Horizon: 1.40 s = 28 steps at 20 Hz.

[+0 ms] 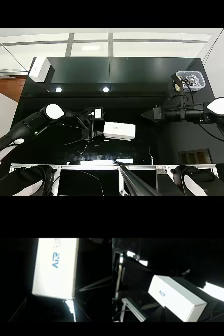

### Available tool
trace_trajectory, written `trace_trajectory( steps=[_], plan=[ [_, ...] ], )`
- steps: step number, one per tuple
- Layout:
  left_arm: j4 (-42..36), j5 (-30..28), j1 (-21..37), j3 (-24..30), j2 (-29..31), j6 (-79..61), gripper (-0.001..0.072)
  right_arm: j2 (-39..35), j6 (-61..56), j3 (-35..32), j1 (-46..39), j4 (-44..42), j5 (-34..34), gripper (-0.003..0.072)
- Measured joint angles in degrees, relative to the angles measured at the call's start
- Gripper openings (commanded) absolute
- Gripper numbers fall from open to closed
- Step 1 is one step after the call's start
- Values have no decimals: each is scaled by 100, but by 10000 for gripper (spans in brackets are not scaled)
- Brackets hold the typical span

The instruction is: Fold the box and place the chain.

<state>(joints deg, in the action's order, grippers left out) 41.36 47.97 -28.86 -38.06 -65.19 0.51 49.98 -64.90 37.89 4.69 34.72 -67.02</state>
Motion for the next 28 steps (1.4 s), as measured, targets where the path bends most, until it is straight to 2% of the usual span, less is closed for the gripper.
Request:
trace_trajectory(
  steps=[4,12,28],
  plan=[
    [90,221,-214,-378,-74,562,714,-35,35,0,-81,7,111,39],
    [122,232,-885,-916,-868,960,714,-44,44,0,-109,7,238,40],
    [20,-85,-1073,-1040,-1032,1045,714,-44,48,0,-109,50,319,40]
  ],
)
